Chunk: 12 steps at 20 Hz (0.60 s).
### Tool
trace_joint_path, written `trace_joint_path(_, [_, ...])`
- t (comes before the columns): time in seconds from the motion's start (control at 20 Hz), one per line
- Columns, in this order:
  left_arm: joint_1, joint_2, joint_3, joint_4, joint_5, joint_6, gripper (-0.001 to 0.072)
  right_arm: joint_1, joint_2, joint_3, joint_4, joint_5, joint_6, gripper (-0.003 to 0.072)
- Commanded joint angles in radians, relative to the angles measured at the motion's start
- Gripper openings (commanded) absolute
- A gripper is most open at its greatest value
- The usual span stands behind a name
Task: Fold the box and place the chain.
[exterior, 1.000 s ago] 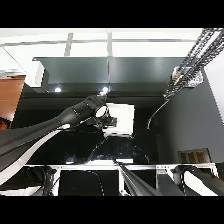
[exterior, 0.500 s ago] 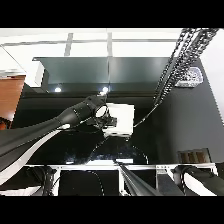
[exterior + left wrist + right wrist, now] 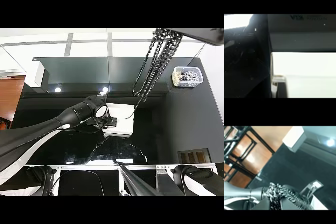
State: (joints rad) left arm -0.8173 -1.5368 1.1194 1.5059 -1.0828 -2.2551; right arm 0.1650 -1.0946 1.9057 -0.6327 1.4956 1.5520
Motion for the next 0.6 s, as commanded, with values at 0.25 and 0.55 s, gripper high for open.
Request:
trace_joint_path(0.25, [0.001,0.000,0.000,0.000,0.002,0.000,0.0025,0.121,-0.024,-0.089,-0.159,0.027,0.016,0.0015])
trace_joint_path(0.55, [0.001,0.000,0.000,0.000,0.002,0.000,0.0025,0.235,-0.024,-0.381,-0.271,-0.010,0.029,0.0015])
